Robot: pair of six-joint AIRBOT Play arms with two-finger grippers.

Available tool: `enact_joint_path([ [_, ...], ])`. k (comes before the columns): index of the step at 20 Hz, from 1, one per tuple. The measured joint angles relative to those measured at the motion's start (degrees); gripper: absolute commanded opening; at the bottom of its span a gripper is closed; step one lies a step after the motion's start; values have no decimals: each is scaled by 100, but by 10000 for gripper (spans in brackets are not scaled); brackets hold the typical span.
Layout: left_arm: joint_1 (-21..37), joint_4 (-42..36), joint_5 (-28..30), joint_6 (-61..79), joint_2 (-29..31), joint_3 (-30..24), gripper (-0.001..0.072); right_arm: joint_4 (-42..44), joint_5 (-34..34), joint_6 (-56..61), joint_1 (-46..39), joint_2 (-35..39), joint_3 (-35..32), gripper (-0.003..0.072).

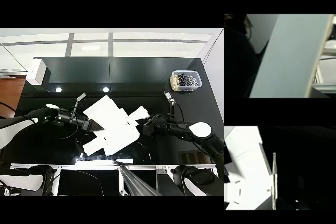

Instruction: Fold the box and place the chain.

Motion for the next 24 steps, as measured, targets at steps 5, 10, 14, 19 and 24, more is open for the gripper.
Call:
enact_joint_path([
  [5,0,350,26,57,-22,109,48,-17,-4,2,0,0,0,38],
  [10,0,472,7,85,-22,140,25,-208,-2,15,-22,0,22,713],
  [14,0,678,-68,92,-7,297,22,-544,302,57,-485,11,417,701],
  [19,-227,1414,-9,39,444,748,19,-1700,1276,-129,-1408,17,1569,700],
  [24,-1145,2411,1377,212,1639,715,26,-2529,2205,-953,-1622,11,1937,701],
])
